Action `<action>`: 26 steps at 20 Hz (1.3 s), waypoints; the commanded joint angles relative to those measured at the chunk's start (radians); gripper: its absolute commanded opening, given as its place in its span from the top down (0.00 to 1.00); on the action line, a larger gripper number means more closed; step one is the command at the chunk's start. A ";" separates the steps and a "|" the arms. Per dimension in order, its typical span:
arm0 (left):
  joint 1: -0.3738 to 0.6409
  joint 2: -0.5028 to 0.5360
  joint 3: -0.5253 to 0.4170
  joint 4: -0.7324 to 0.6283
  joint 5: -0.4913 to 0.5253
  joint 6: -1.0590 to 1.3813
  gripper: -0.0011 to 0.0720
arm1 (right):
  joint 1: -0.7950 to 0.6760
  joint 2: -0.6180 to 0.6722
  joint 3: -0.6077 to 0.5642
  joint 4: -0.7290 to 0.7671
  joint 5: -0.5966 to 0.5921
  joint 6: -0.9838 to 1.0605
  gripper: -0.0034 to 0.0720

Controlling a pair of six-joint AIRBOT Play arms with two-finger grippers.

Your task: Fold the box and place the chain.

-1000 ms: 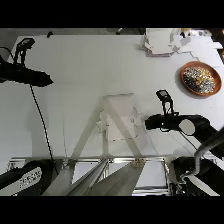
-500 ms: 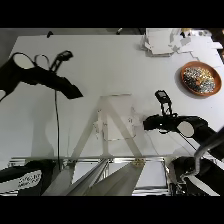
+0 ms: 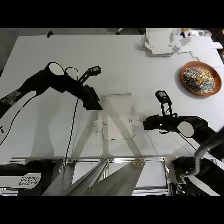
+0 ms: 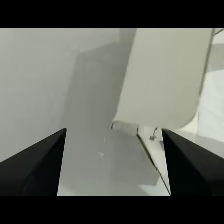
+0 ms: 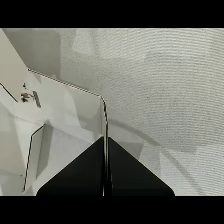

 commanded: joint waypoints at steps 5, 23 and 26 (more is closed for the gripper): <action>-0.008 -0.068 0.000 -0.117 -0.023 0.062 0.11 | 0.001 0.000 0.000 0.000 0.001 0.000 0.93; -0.077 -0.141 0.000 -0.150 0.072 0.429 0.99 | 0.001 0.027 0.141 -0.017 0.143 -0.012 0.41; -0.094 -0.141 0.000 -0.150 0.112 0.505 0.99 | 0.001 0.028 0.167 -0.049 0.151 -0.012 0.41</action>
